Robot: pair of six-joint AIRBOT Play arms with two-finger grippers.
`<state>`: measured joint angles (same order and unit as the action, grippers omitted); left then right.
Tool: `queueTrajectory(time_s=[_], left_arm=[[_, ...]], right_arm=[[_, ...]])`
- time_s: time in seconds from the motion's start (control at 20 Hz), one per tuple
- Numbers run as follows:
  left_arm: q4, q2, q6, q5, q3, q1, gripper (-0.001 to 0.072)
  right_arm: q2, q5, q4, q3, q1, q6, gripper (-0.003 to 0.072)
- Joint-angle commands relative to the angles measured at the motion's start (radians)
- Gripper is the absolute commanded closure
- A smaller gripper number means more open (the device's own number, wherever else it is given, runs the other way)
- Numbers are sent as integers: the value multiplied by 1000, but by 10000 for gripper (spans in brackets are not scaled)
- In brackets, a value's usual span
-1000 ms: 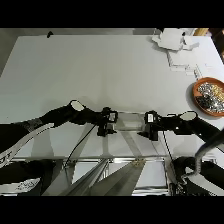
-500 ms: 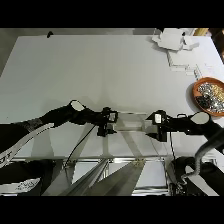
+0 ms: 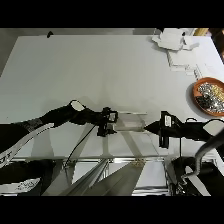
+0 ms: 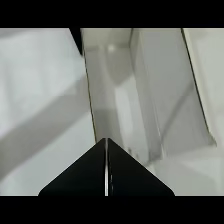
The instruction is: Fold the box and place the chain.
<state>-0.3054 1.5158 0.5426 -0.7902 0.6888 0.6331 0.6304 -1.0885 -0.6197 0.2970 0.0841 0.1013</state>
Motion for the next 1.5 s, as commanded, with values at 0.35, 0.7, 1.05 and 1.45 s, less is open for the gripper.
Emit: queueTrajectory(time_s=[0.35, 0.7, 1.05, 1.45], left_arm=[[0, 0, 0, 1, 0, 0, 395], [0, 0, 0, 1, 0, 0, 395], [0, 0, 0, 1, 0, 0, 395], [0, 0, 0, 1, 0, 0, 395]], right_arm=[[364, 390, 354, 108, 105, 26, 672], [476, 433, 182, 114, 105, -80, 672], [205, 164, 71, 122, 9, -70, 671], [201, 35, -384, 120, -67, -40, 492]])
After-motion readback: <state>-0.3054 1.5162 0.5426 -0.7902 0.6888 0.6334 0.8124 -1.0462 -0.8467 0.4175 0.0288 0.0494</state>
